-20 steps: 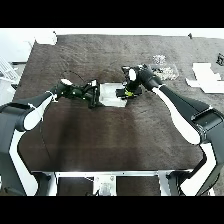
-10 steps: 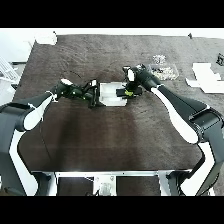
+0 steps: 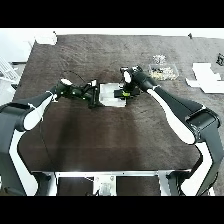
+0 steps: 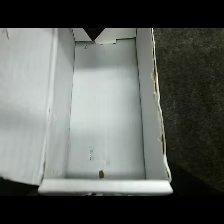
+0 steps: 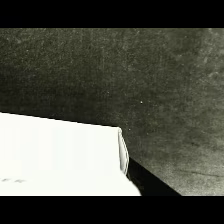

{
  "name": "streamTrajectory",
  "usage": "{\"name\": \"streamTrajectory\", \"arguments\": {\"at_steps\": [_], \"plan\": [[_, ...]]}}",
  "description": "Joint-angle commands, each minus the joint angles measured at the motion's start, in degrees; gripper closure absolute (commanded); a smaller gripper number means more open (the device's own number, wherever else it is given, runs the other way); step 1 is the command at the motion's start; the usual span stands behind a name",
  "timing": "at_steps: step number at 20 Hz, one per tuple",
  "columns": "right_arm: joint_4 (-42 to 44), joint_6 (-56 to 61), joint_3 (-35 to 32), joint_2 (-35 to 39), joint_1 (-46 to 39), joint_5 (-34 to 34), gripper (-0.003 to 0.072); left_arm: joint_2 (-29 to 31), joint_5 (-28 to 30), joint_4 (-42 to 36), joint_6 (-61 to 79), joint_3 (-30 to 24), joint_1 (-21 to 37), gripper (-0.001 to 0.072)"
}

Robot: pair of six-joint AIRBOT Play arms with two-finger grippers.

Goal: Fold the box and place the chain.

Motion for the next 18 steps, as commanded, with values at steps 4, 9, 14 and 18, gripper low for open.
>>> {"name": "streamTrajectory", "arguments": {"at_steps": [4, 9, 14, 18], "plan": [[0.7, 0.5, 0.1, -0.2, 0.4, 0.0, 0.0621, 0.0, 0.1, -0.1, 0.0, 0.0, 0.0, 0.0348], [0.6, 0.5, 0.1, -0.1, 0.4, 0.1, 0.0678, 0.0, 0.1, -0.1, 0.0, 0.0, 0.0, 0.0348], [0.6, 0.5, 0.3, 0.6, 0.3, 0.0, 0.031, 0.0, 0.1, -0.1, 0.0, 0.0, 0.0, 0.0348], [0.6, 0.5, 1.8, 1.2, -0.1, 0.1, 0.0309, 0.0, 0.1, -0.1, 0.0, 0.0, 0.0, 0.0348]]}}
